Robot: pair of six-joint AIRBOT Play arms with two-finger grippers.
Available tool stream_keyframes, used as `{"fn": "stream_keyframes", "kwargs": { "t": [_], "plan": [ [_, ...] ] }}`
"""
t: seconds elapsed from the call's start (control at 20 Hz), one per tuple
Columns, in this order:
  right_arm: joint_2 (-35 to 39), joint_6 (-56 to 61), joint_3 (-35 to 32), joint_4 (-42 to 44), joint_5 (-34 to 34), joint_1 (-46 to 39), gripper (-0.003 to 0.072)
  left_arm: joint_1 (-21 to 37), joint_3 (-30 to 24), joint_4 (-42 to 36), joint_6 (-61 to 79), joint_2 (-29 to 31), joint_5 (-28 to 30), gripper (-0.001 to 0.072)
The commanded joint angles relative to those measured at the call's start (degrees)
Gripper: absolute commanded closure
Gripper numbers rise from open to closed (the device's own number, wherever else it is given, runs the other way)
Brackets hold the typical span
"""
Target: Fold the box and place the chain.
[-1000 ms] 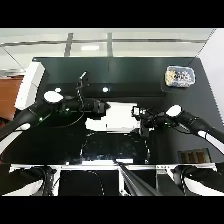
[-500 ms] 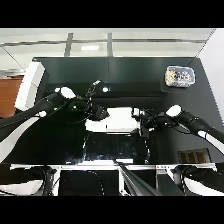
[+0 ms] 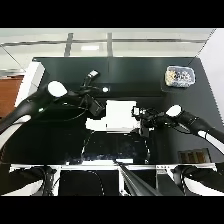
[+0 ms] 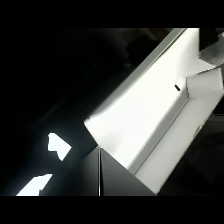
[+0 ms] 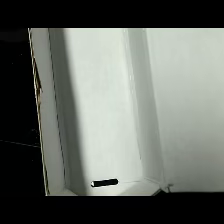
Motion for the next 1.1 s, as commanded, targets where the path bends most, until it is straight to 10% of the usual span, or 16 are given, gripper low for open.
{"fn": "stream_keyframes", "kwargs": {
  "t": [0.0,0.2,0.35,0.85,1.05],
  "plan": [
    [-0.02,-0.07,0.07,-0.11,0.26,-0.02,0.0263,-0.07,-5.55,9.77,-1.92,12.81,0.2,0.0688],
    [-0.02,-0.07,0.07,-0.11,0.26,-0.02,0.0263,-0.37,-14.88,10.73,19.61,17.88,-2.69,0.0665],
    [-0.02,-0.07,0.07,-0.11,0.26,-0.02,0.0263,-2.75,-18.1,10.75,33.09,15.78,3.89,-0.0011],
    [-0.02,-0.09,0.07,-0.13,0.28,-0.02,0.0263,-3.52,-11.34,-5.99,51.17,-2.56,4.92,0.0014],
    [-0.02,-0.09,0.07,-0.13,0.28,-0.02,0.0262,-3.52,-10.86,-6.1,51.21,-4.61,3.96,0.0224]
  ]
}}
